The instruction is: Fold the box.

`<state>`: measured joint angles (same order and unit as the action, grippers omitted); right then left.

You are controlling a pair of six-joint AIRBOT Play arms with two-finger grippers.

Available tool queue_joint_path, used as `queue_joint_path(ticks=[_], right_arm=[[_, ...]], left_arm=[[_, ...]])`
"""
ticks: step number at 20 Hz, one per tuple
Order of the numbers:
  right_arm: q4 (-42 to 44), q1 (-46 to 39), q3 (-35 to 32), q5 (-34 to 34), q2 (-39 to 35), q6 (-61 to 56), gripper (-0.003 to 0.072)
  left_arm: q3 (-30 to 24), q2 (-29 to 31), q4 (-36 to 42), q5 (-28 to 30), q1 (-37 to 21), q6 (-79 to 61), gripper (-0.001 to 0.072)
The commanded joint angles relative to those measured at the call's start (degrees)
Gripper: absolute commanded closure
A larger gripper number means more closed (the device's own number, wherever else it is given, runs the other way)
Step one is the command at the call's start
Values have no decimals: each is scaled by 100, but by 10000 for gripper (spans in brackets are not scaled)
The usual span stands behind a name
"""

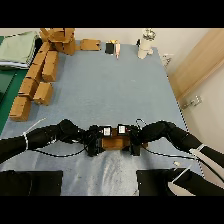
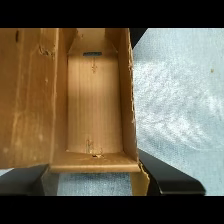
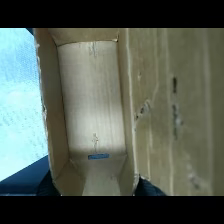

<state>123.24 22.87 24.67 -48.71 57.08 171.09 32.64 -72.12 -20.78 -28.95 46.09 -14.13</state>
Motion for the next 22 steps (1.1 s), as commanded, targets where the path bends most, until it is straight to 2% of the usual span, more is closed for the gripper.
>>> queue_joint_path(ticks=[1,6,7,8,11,14,16,19,22], right_arm=[[4,-2,2,33,0,0,179],[15,-2,2,-146,-2,0,179],[4,-2,2,-240,-2,0,59],[-37,-2,2,-297,-9,-50,-30],[-466,-11,76,-348,-243,-848,-31],[-1510,-15,136,-734,-717,-1716,-31],[-1904,-15,153,-1191,-1093,-2225,-30],[-1742,-15,369,-2201,-1718,-4011,-25],[-1320,-13,428,-2319,-2286,-5584,-22]], left_arm=[[4,-2,-2,0,0,0,222],[4,-2,-2,0,0,0,223],[4,-2,-2,0,0,0,223],[4,-2,-2,0,0,0,222],[4,-2,-2,0,0,0,222],[4,-2,-2,0,0,0,223],[4,-2,-2,0,0,0,222],[4,-2,-2,0,0,0,223],[4,-2,-2,0,0,0,222]])
